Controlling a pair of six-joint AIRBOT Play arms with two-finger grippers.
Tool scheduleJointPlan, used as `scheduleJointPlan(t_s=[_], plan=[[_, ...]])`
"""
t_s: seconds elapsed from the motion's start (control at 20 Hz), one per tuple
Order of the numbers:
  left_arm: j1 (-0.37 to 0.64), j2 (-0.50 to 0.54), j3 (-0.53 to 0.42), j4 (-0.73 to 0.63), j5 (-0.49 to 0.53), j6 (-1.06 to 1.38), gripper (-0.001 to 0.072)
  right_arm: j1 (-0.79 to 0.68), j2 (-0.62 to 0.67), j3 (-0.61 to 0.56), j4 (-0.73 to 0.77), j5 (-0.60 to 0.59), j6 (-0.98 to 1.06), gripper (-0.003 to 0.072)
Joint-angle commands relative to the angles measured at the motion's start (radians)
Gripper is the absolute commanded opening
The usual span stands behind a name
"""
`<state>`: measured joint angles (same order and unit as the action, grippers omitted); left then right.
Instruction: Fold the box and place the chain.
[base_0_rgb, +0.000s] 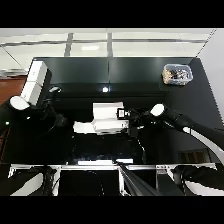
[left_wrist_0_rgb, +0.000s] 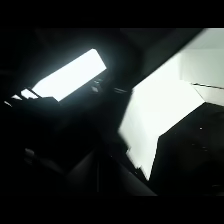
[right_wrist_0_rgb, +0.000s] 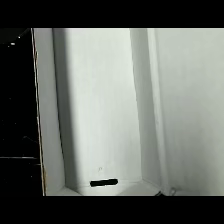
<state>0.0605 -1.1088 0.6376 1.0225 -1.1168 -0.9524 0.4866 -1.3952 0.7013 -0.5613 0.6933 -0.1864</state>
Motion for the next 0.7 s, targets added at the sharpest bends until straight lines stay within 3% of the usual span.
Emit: scheduleJointPlan(t_s=[0.0, 0.15, 0.35, 0.5, 0.65], plan=[[0.206, -0.047, -0.082, -0.192, -0.119, -0.179, 0.0027, 0.000, -0.001, 0.000, 0.000, 0.001, -0.001, 0.0313], [0.228, -0.122, -0.132, -0.245, -0.089, -0.179, 0.0026, 0.000, -0.001, 0.000, 0.000, 0.001, -0.001, 0.0313], [0.083, -0.211, -0.133, -0.402, -0.045, -0.108, 0.0027, 0.000, -0.001, 0.000, 0.000, 0.001, -0.001, 0.0313], [-0.043, -0.262, -0.122, -0.430, 0.022, -0.100, 0.0027, 0.000, -0.001, 0.000, 0.000, 0.001, 0.000, 0.0313], [-0.083, -0.281, -0.085, -0.471, -0.039, 0.065, 0.0027, 0.000, -0.001, 0.000, 0.000, 0.001, -0.001, 0.0313]])
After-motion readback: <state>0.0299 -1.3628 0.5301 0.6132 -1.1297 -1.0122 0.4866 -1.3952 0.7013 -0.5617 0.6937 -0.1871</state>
